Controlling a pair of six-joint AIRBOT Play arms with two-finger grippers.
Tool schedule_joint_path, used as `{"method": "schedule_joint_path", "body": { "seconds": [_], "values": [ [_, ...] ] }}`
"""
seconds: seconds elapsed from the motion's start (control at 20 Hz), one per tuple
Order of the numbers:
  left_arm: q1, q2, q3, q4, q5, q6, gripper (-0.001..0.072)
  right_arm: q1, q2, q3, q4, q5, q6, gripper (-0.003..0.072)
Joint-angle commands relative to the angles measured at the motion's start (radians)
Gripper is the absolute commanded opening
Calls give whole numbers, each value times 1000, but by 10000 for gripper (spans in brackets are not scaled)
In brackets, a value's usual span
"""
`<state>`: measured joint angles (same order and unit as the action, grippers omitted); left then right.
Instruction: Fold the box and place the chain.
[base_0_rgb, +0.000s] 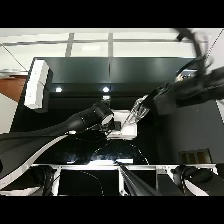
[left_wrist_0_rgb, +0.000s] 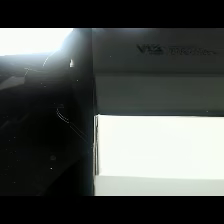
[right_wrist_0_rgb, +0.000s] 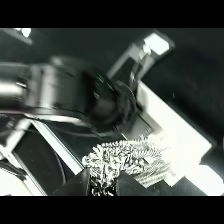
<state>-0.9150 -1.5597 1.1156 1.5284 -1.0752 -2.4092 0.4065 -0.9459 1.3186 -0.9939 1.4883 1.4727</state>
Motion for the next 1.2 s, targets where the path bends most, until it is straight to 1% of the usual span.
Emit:
{"method": "schedule_joint_path", "body": {
  "seconds": [0.0,0.15,0.25,0.35,0.55,0.75,0.85,0.9,0.95,1.0,1.15],
  "values": [
    [0,-1,0,0,0,0,28,48,0,-161,-20,-131,5,39],
    [0,-1,0,0,0,0,28,90,-2,-285,-21,-247,20,40],
    [0,-1,0,1,-1,1,28,94,-2,-338,-39,-277,25,40],
    [0,-1,0,0,-3,0,28,94,-2,-366,-89,-288,50,40],
    [0,-1,0,-2,-4,1,29,95,-2,-436,-77,-324,61,40],
    [0,-5,0,14,-2,28,30,95,-2,-486,-77,-452,62,41],
    [0,-13,0,7,-4,27,29,95,-5,-501,-74,-489,65,41],
    [-1,-15,0,3,-4,27,29,95,-14,-502,-73,-486,72,142],
    [0,-16,0,2,-5,27,29,95,-20,-502,-72,-479,82,436],
    [0,-16,0,0,-5,27,29,94,-21,-502,-78,-474,79,569],
    [0,-16,0,0,-5,27,29,35,-2,-483,-135,-411,65,567]
  ]
}}
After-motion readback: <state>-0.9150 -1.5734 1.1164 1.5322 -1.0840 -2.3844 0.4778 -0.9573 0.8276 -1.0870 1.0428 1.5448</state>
